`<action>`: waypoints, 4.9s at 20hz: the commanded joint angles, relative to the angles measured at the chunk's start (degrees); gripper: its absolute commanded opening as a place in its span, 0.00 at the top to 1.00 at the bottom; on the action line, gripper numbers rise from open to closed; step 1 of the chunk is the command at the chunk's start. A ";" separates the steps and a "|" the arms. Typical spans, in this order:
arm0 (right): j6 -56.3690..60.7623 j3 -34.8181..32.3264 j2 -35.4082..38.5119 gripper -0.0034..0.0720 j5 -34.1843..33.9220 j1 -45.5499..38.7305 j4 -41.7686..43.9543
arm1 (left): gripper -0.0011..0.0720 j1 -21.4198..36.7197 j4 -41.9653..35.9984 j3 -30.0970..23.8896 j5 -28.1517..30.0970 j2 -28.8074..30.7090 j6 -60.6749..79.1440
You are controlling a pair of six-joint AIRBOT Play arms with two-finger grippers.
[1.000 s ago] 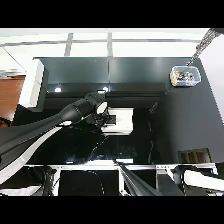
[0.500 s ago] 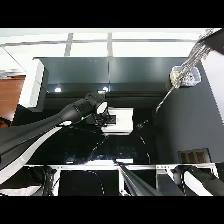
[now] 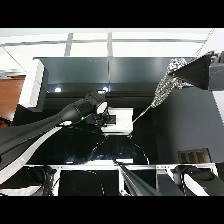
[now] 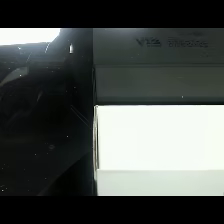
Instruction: Fold the box and place the chain.
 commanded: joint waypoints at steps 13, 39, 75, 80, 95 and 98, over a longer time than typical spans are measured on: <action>-0.87 -0.04 -3.69 0.94 -9.57 5.66 16.09 | 0.94 0.02 0.00 0.02 0.00 -0.04 0.00; 1.66 8.63 -6.21 0.94 -12.79 7.21 17.11 | 0.94 0.04 0.04 0.02 0.04 -0.04 0.00; -1.03 -38.95 -14.53 0.55 -28.30 17.62 2.36 | 0.94 0.04 0.22 0.02 -0.20 -0.07 0.02; -2.93 -38.25 -9.57 0.50 -19.82 8.31 -4.17 | 0.94 0.02 0.22 0.02 -0.17 -0.07 0.00; -75.41 -63.45 -5.88 0.02 -47.98 13.57 2.14 | 0.94 0.02 0.04 0.02 -0.15 -0.07 0.00; -82.79 -61.13 -10.67 0.02 -46.18 13.57 6.19 | 0.94 0.02 0.04 0.02 -0.15 -0.07 0.00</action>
